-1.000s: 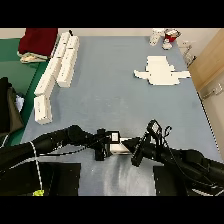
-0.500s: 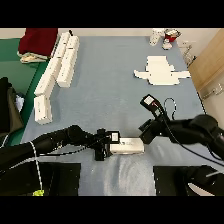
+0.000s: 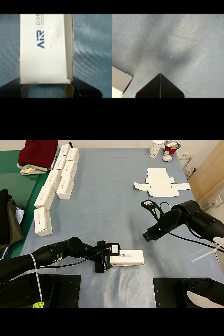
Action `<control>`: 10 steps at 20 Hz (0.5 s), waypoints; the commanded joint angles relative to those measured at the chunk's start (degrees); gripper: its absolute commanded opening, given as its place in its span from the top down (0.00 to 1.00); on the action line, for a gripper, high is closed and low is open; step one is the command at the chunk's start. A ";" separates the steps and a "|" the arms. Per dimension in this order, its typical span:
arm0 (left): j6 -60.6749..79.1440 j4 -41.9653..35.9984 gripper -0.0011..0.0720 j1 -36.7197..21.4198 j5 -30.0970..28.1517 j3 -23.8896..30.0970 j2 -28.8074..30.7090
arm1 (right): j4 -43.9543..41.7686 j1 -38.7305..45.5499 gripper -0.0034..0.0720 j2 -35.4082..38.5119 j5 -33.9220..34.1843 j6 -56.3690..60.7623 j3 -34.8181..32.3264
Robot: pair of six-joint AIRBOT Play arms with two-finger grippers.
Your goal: Fold the box.
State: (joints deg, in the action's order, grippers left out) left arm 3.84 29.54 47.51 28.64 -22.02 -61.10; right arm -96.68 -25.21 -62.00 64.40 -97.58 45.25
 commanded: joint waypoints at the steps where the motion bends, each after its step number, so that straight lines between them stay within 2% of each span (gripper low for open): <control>1: 0.02 0.02 0.27 0.02 0.00 0.00 0.00 | 0.24 0.72 0.95 -2.21 0.61 0.24 1.92; 10: -0.52 0.02 0.27 -0.13 -0.59 0.00 0.02 | 0.24 0.72 0.95 -2.21 0.61 0.24 1.92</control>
State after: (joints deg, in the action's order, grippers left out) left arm 3.81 29.56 47.51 28.56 -22.02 -61.10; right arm -96.42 -24.53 -64.14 64.99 -97.36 47.09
